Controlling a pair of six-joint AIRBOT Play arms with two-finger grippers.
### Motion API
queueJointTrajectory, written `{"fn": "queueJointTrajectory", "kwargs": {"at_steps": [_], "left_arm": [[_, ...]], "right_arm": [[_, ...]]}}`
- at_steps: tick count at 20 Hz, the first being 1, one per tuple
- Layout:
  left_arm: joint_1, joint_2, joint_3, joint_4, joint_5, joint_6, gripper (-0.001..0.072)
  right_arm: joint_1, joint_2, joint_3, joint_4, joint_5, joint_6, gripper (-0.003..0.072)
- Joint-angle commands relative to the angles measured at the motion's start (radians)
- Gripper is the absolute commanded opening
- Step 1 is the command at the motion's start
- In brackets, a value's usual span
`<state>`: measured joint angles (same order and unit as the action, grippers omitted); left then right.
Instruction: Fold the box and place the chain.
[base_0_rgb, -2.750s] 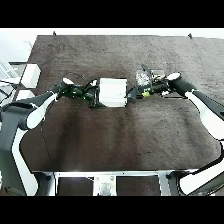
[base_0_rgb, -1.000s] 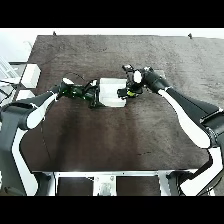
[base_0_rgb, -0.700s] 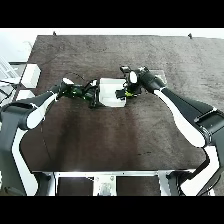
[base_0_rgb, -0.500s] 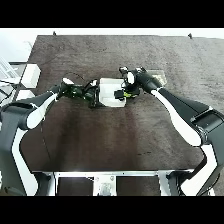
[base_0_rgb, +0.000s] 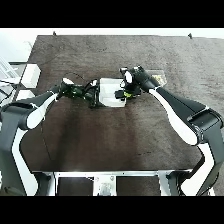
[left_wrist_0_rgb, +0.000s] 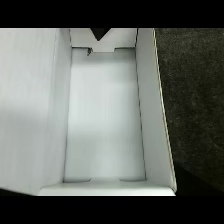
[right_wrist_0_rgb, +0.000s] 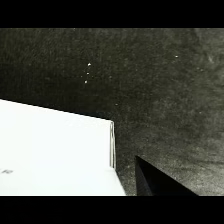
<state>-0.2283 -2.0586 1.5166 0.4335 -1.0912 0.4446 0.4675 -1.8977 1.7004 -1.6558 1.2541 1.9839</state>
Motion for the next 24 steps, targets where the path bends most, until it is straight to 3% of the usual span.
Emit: {"fn": "queueJointTrajectory", "kwargs": {"at_steps": [1,4,5,7,9,11,14,15,17,24], "left_arm": [[0.0,0.0,0.0,0.001,0.001,0.001,0.0386],[0.0,0.0,0.0,0.001,0.001,0.001,0.0387],[0.0,0.0,0.0,0.001,0.001,0.001,0.0386],[0.0,0.0,0.0,0.001,0.001,0.001,0.0387],[0.0,0.0,0.0,0.001,0.002,0.001,0.0386],[0.0,0.0,0.0,0.001,0.002,0.001,0.0386],[0.0,0.0,0.0,0.001,0.002,0.001,0.0386],[0.0,0.0,0.0,0.001,0.002,0.001,0.0387],[0.0,0.0,0.0,0.001,0.002,0.001,0.0387],[0.0,0.0,0.0,0.001,0.002,0.001,0.0387]], "right_arm": [[0.001,-0.006,0.006,-0.009,0.003,0.041,0.0353],[0.001,-0.016,0.006,0.005,0.003,0.067,0.0345],[0.001,-0.02,0.006,0.007,0.003,0.076,0.0276],[0.001,-0.027,0.006,0.029,0.003,0.093,0.0264],[0.005,-0.034,0.006,0.044,0.003,0.093,0.0133],[0.008,-0.037,0.006,0.043,0.003,0.108,0.0051],[0.013,-0.038,0.006,0.043,0.003,0.108,0.0017],[0.013,-0.038,0.006,0.043,0.0,0.108,0.0082],[0.013,-0.038,0.011,0.042,-0.009,0.107,0.0551],[0.011,-0.035,0.074,0.042,-0.03,0.1,0.0575]]}}
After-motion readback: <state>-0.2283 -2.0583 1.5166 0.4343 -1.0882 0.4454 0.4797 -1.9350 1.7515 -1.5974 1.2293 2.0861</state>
